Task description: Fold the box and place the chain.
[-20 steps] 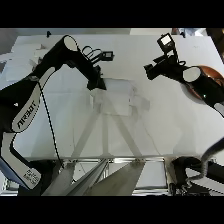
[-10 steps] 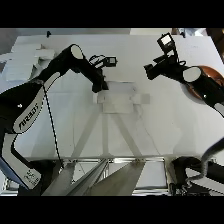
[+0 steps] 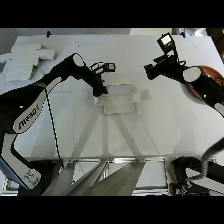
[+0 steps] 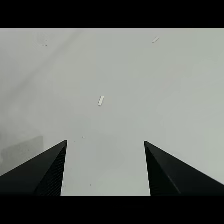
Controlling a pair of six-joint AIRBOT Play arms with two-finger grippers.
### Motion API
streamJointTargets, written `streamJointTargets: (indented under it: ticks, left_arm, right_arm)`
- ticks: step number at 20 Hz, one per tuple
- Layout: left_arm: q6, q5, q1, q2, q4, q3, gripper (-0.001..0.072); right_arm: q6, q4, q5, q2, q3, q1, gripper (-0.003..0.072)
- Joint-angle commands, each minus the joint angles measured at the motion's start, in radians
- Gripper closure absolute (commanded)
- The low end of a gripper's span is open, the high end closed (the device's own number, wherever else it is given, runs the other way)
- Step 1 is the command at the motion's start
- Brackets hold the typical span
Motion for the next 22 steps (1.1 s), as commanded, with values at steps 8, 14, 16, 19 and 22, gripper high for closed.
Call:
streamJointTargets:
  ticks: [8,14,16,19,22]
  left_arm:
    - [-0.001,0.016,-0.001,-0.001,0.004,-0.006,0.0693]
    - [-0.001,0.016,-0.001,-0.001,0.004,-0.006,0.0693]
    - [-0.001,0.016,-0.001,-0.001,0.004,-0.006,0.0693]
    - [-0.001,0.016,-0.001,-0.001,0.004,-0.006,0.0693]
    - [-0.001,0.016,-0.001,-0.001,0.004,-0.006,0.0693]
  right_arm:
    - [0.0,0.008,0.028,0.002,0.001,0.0,-0.0016]
    - [0.0,0.007,0.192,0.011,0.001,0.0,-0.0006]
    - [0.0,0.006,0.248,0.011,0.001,0.0,-0.0005]
    - [-0.006,-0.065,0.346,0.011,0.001,0.0,-0.0005]
    - [-0.14,-0.146,0.468,0.011,0.001,0.0,-0.0005]
